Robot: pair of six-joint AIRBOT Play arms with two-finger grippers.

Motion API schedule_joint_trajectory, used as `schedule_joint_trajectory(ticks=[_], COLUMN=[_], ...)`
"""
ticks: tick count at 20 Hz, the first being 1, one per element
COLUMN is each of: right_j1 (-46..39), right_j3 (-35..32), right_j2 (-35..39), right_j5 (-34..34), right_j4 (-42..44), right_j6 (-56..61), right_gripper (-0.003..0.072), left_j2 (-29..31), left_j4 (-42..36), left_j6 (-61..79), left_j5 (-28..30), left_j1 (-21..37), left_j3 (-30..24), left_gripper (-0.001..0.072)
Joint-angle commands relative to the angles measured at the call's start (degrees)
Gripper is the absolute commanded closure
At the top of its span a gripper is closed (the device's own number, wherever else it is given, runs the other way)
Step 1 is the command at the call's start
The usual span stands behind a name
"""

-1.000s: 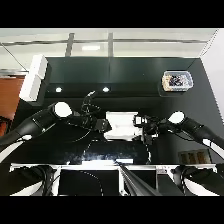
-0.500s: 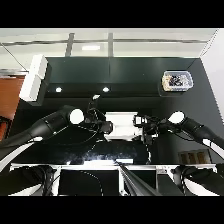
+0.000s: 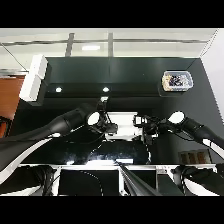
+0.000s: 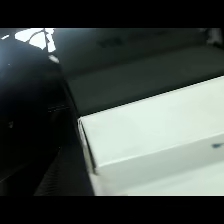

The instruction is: Fold the box and place the chain.

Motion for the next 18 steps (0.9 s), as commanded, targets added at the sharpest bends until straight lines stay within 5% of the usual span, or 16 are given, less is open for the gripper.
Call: schedule_joint_trajectory(ticks=[1, 11, 18], right_j1=[0.0, 0.0, 0.0], right_j3=[0.0, 0.0, 0.0], right_j2=[0.0, 0.0, 0.0], right_j5=[0.0, 0.0, 0.0], right_j4=[0.0, 0.0, 0.0], right_j6=[0.0, 0.0, 0.0], right_gripper=[0.0210, 0.0209, 0.0209], left_j2=[-2.6, -5.5, -5.5], left_j4=[3.7, 5.9, 6.1], left_j6=[-5.9, -13.2, -13.8], left_j5=[-3.9, -8.5, -9.6], left_j1=[-1.7, -1.7, -1.6], left_j3=[3.2, 5.9, 7.0], left_gripper=[0.0232, 0.0383, 0.0381])
